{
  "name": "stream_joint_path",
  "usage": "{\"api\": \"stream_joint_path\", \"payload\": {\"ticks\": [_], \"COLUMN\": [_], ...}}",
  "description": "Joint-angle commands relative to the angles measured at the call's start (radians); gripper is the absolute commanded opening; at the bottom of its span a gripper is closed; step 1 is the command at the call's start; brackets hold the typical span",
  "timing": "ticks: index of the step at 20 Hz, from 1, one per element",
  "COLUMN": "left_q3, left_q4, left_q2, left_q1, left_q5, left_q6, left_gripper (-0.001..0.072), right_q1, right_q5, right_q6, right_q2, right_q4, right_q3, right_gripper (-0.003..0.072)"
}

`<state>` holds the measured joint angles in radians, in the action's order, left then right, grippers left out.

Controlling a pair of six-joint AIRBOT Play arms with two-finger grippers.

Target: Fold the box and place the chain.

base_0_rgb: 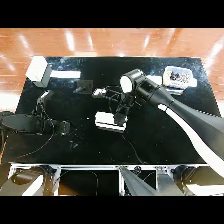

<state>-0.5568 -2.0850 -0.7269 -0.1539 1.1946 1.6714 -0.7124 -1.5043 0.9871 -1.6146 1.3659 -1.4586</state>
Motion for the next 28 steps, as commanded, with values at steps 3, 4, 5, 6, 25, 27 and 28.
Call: {"api": "stream_joint_path", "payload": {"ticks": [3,4,5,6,25,27,28], "left_q3": [0.001,0.001,0.001,0.001,0.001,0.001,0.001], "left_q4": [0.0,0.0,0.0,0.0,0.0,0.0,0.0], "left_q2": [-0.001,-0.001,-0.001,-0.001,-0.001,-0.001,-0.001], "left_q1": [-0.001,-0.001,-0.001,-0.001,-0.001,-0.001,-0.001], "left_q5": [0.0,0.0,0.0,0.0,-0.027,-0.027,-0.027], "left_q6": [0.0,0.0,0.0,0.0,0.0,0.0,0.0], "left_gripper": [0.051,0.051,0.051,0.051,0.051,0.051,0.051], "right_q1": [0.0,0.0,0.0,0.0,-0.031,-0.028,-0.023], "right_q5": [-0.002,0.0,0.002,0.004,0.036,0.044,0.047], "right_q6": [-0.003,-0.003,-0.003,-0.003,0.04,0.062,0.076], "right_q2": [0.0,0.0,0.0,0.0,-0.006,0.01,0.019], "right_q4": [0.0,0.0,0.0,0.0,-0.003,-0.003,-0.004], "right_q3": [0.0,0.0,0.0,0.0,-0.002,-0.002,-0.002], "right_gripper": [0.0475,0.0475,0.0476,0.0476,0.0476,0.0476,0.0476]}}
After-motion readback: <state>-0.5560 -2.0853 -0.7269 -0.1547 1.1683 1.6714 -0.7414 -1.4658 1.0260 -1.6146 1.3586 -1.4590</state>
